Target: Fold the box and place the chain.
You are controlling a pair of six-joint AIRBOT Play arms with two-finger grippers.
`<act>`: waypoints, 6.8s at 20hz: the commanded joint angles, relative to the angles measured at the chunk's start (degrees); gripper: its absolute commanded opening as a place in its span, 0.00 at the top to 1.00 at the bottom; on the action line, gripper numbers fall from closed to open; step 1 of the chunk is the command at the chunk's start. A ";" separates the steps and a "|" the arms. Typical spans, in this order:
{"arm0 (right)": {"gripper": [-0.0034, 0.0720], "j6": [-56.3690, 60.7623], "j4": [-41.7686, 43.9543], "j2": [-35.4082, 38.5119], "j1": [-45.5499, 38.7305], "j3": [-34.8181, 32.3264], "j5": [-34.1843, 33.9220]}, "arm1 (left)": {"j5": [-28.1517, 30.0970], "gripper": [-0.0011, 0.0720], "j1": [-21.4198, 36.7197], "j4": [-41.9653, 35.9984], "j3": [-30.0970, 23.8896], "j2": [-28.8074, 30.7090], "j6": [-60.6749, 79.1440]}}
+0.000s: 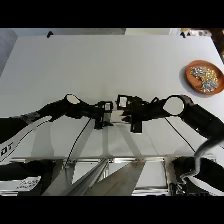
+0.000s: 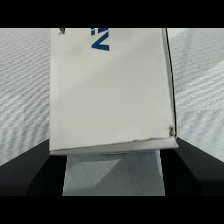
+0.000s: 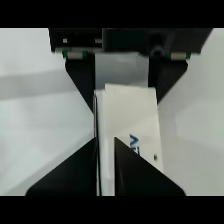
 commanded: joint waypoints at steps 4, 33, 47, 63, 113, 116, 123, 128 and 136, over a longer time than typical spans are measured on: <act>0.91 -3.06 6.34 -6.86 0.02 -0.02 0.35 | 0.00 0.61 0.02 0.00 0.04 0.04 -0.02; 0.93 -4.11 5.20 -9.53 -0.33 -0.11 -0.70 | 0.02 0.61 0.02 0.00 0.04 0.04 -0.02; 0.93 -2.43 -0.70 -0.83 -7.65 -1.38 4.37 | 0.00 0.61 0.02 0.00 0.04 0.04 -0.02; 0.93 -2.40 -0.59 -1.11 -7.65 -5.95 0.70 | 0.02 0.61 0.02 0.00 0.04 0.04 -0.02; 0.93 -5.73 13.25 -11.80 0.02 -5.86 -7.52 | 0.02 0.61 0.02 0.00 0.04 0.04 -0.02; 0.93 -5.60 13.22 -11.34 0.02 -5.84 -7.50 | 0.02 0.61 0.02 0.00 0.04 0.04 -0.02; 0.93 -5.22 13.05 -1.95 -0.04 -5.49 -7.58 | 0.02 0.61 0.02 0.00 0.04 0.04 -0.02; 0.93 12.48 -1.20 9.57 -0.20 -5.46 -3.34 | 0.02 0.61 0.02 0.00 0.04 0.04 -0.02; 0.93 59.32 -36.24 16.35 -19.17 -5.49 34.29 | 0.02 0.61 0.02 0.00 0.04 0.07 -0.02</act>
